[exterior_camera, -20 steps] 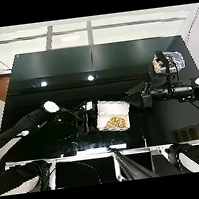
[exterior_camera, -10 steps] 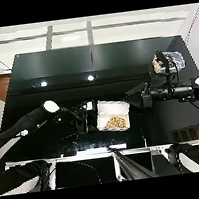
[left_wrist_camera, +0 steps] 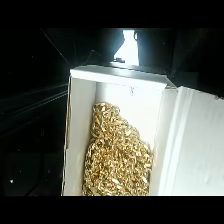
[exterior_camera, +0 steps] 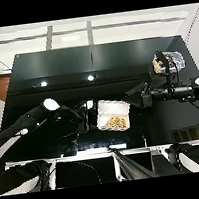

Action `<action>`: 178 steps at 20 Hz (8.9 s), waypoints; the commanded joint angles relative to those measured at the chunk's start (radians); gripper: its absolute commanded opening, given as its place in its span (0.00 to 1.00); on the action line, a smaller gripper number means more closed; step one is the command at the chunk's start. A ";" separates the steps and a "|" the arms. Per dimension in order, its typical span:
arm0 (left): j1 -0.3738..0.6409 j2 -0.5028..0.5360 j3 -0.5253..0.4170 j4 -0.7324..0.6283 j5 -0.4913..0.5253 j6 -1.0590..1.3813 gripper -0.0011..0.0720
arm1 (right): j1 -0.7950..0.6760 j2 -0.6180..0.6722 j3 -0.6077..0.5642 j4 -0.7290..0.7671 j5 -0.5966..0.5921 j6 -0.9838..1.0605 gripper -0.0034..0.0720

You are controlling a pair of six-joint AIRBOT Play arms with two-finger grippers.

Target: Fold the box and place the chain.

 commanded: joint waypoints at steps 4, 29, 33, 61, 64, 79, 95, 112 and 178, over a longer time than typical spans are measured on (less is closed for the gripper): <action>-0.045 -0.010 0.001 -0.008 0.034 0.006 0.97 | 0.001 0.000 0.001 0.000 -0.002 0.001 0.97; -0.092 -0.036 0.003 -0.068 0.103 0.021 0.46 | 0.001 0.000 0.001 0.000 -0.002 0.001 0.97; -0.087 -0.030 0.003 -0.042 0.103 0.017 0.29 | -0.007 0.000 0.005 0.000 -0.016 0.007 0.97; -0.042 0.007 -0.042 -0.024 0.227 -0.073 0.32 | 0.187 -0.207 0.192 -0.458 -0.004 -0.067 0.97; -0.042 0.007 -0.042 -0.024 0.227 -0.073 0.32 | 0.221 -0.207 0.191 -0.536 -0.019 -0.094 0.97; -0.042 0.007 -0.042 -0.024 0.227 -0.072 0.32 | 0.351 -0.211 0.148 -0.633 -0.139 -0.135 0.97; -0.042 0.007 -0.042 -0.024 0.227 -0.072 0.32 | 0.434 -0.222 0.148 -0.700 -0.182 -0.113 0.30; -0.042 0.007 -0.042 -0.024 0.227 -0.072 0.32 | 0.455 -0.248 0.148 -0.699 -0.171 -0.071 0.50; -0.042 0.003 -0.041 -0.027 0.230 -0.069 0.32 | 0.291 -0.375 0.076 -0.241 -0.173 0.590 0.10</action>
